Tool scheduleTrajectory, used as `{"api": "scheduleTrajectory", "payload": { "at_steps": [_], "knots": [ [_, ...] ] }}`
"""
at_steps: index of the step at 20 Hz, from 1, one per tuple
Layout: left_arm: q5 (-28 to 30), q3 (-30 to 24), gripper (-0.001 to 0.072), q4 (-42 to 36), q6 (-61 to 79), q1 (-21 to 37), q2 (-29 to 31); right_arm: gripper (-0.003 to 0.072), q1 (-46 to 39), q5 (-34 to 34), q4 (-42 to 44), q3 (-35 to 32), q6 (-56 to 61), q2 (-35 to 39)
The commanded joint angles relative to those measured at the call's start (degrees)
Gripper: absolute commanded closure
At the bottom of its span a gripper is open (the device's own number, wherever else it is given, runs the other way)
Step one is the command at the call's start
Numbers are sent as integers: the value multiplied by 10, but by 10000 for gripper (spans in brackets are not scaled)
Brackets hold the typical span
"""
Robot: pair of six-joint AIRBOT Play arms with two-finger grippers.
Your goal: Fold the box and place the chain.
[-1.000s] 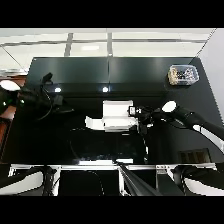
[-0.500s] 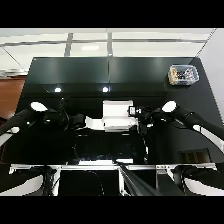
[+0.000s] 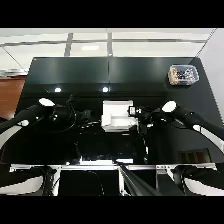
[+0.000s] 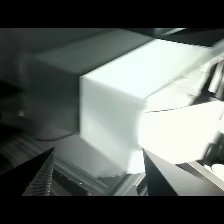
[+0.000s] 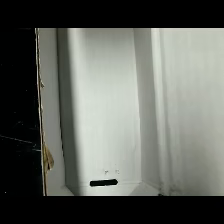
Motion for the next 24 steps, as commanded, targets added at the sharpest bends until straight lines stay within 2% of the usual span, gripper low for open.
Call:
{"api": "scheduleTrajectory", "payload": {
  "at_steps": [1, 6, 7, 9, 12, 17, 21, 24],
  "knots": [
    [-36, 22, 94, -7, 5, -2, -4, 269, 0, 0, 0, 0, 0, 0],
    [-36, 33, 97, -6, 5, -25, -4, 269, 0, 0, 0, 0, 0, 0],
    [-33, 40, 117, -2, 4, -33, -4, 269, 0, 0, 0, 0, 0, 0],
    [-22, 62, 206, 29, -18, -50, -4, 270, 0, 0, 0, 0, 0, 0],
    [-21, 96, 208, 87, -87, -71, -4, 269, 0, 0, 0, 0, 0, 0],
    [-16, 127, 215, 110, -150, -106, -4, 269, 0, 0, 0, 0, 0, 0],
    [8, 149, 214, 209, -260, -138, -4, 269, 0, 0, 0, 0, 0, 0],
    [40, 159, 215, 236, -300, -163, -4, 269, 0, 0, 0, 0, 0, 0]
  ]
}}
